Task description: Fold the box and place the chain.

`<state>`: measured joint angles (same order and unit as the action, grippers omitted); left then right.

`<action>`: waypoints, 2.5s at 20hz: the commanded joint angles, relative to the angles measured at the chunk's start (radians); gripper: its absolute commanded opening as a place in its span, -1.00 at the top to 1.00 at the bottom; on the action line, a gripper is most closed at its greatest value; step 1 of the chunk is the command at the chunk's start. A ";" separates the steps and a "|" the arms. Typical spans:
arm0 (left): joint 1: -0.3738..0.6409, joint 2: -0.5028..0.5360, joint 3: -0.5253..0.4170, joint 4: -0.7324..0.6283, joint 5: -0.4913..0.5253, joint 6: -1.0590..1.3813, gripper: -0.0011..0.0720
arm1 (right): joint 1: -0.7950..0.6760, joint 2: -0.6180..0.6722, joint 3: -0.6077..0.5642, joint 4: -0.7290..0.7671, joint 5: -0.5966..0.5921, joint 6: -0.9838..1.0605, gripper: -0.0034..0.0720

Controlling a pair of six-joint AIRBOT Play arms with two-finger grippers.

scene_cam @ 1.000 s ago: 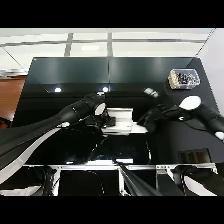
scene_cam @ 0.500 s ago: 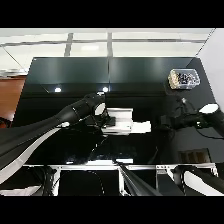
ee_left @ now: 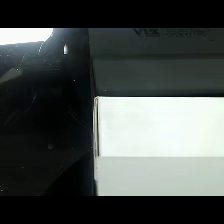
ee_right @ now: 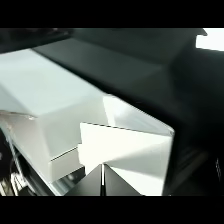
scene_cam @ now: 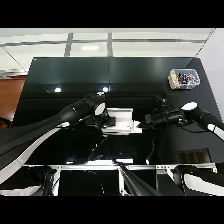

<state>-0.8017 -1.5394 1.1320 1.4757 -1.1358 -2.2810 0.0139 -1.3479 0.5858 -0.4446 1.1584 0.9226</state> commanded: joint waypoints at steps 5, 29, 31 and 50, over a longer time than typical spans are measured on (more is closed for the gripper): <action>0.001 0.000 0.000 0.000 0.001 0.000 0.90 | -0.033 -0.007 0.102 -0.143 0.081 0.018 0.88; 0.001 0.000 0.000 0.000 0.001 0.000 0.90 | 0.005 -0.046 0.011 -0.099 0.004 -0.046 0.87; 0.001 0.000 0.000 0.000 0.002 0.000 0.90 | 0.005 -0.025 0.029 -0.099 0.019 -0.046 0.11; 0.001 0.000 0.000 0.000 0.009 0.000 0.90 | 0.090 0.003 0.070 -0.015 0.049 -0.039 -0.22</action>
<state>-0.8013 -1.5394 1.1320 1.4754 -1.1290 -2.2807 0.0746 -1.3453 0.6483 -0.4717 1.2331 0.8783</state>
